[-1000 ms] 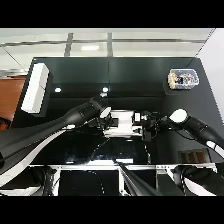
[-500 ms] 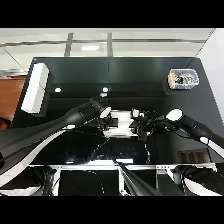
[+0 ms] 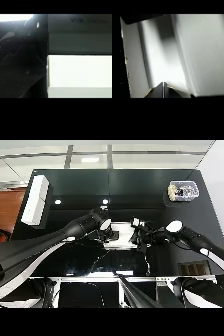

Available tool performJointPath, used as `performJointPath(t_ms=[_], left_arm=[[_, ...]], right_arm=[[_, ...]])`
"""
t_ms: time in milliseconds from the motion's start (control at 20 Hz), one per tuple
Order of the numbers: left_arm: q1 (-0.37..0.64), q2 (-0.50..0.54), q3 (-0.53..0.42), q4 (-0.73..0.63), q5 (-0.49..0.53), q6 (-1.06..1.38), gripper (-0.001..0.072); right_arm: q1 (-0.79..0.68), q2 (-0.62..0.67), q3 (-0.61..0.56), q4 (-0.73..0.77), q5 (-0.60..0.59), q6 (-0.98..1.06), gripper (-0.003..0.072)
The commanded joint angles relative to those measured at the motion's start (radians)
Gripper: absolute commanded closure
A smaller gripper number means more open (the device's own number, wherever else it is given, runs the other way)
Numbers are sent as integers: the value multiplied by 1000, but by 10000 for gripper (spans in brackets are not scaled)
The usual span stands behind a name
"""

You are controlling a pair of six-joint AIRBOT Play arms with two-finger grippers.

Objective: Fold the box and place the chain.

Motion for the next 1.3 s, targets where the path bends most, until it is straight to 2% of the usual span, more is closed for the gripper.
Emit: performJointPath(t_ms=[0,100,150,200,350,450,600,750,950,1100,1200,1250], left_arm=[[3,0,1,2,0,1,686],[7,0,1,5,0,2,685],[8,0,1,5,0,1,685],[8,0,1,5,0,2,685],[8,0,1,2,-1,1,685],[8,0,1,2,-3,2,685],[8,0,1,2,-3,1,685],[8,0,1,2,-3,1,685],[8,0,1,2,-4,2,685],[8,0,1,2,-4,1,685],[8,0,1,2,-4,1,685],[8,0,1,2,-4,2,685]], right_arm=[[-63,47,71,-220,190,541,672],[-169,113,148,-409,308,767,672],[-253,150,169,-506,296,906,672],[-350,182,170,-531,267,1009,671],[-629,195,143,-371,292,1099,672],[-711,193,79,-336,306,1104,672],[-688,164,-36,-294,318,1141,671],[-562,104,-109,-198,300,1137,671],[-328,5,-100,-157,170,1137,669],[-271,-29,-71,-86,163,1085,669],[-272,-29,-38,-91,174,1057,666],[-272,-29,-21,-94,183,1057,587]])
